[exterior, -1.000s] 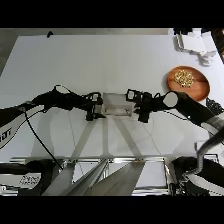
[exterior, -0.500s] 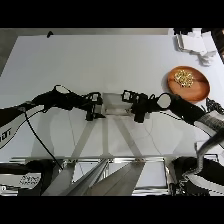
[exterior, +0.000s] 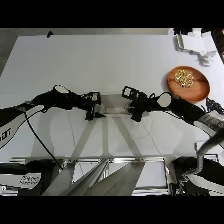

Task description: Fold the box and place the chain.

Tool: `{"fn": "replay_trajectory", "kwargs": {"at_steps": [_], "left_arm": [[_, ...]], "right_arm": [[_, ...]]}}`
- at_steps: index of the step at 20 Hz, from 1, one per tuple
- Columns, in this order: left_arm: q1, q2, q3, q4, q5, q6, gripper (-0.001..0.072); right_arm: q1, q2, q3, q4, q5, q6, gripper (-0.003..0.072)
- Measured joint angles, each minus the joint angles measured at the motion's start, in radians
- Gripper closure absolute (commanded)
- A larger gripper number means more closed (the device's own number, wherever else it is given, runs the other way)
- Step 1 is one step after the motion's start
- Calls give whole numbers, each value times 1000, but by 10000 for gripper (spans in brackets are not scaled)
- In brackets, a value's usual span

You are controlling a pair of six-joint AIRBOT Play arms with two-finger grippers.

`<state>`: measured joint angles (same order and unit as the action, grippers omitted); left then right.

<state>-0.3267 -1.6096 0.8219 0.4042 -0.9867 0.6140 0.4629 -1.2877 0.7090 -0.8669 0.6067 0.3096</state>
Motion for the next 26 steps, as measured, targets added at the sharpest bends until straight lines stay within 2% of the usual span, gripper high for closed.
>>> {"fn": "replay_trajectory", "kwargs": {"at_steps": [4,7,10,16,21,26], "left_arm": [[0,0,0,1,-3,0,497],[-1,0,0,2,-6,1,497],[0,0,0,2,-5,1,497],[0,0,0,0,-5,0,497],[0,0,0,0,-4,0,497],[0,0,0,0,-4,-1,497]], "right_arm": [[-19,26,0,-19,5,16,664],[-85,83,0,-39,2,100,664],[-213,143,0,-65,29,216,677],[-487,188,-37,-98,192,451,685],[-508,191,-147,-74,246,563,687],[-450,157,-218,79,222,593,687]]}}
